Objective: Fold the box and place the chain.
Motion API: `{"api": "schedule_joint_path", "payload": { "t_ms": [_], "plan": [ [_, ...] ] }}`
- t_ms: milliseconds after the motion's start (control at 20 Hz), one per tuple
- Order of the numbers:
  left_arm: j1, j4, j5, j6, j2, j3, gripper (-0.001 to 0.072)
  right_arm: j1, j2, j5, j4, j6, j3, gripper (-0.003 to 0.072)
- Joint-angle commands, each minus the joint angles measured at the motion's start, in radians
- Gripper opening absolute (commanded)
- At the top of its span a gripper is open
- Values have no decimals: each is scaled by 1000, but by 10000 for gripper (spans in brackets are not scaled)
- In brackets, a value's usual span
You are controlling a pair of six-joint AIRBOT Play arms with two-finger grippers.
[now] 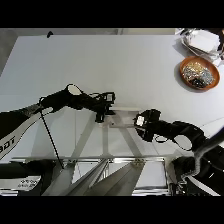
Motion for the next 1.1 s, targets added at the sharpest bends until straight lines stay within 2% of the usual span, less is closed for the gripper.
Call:
{"api": "schedule_joint_path", "payload": {
  "t_ms": [0,250,600,850,1050],
  "plan": [
    [0,0,0,0,0,0,12,-25,-2,-1,96,-103,1,687],
    [0,0,0,0,0,0,12,-86,-2,0,122,-126,1,687],
    [0,0,0,0,0,0,11,-201,-5,53,447,-475,1,671],
    [0,0,0,0,0,0,12,-283,-16,97,540,-652,1,670],
    [0,0,0,0,0,0,12,-293,-106,136,614,-769,1,669]
  ]
}}
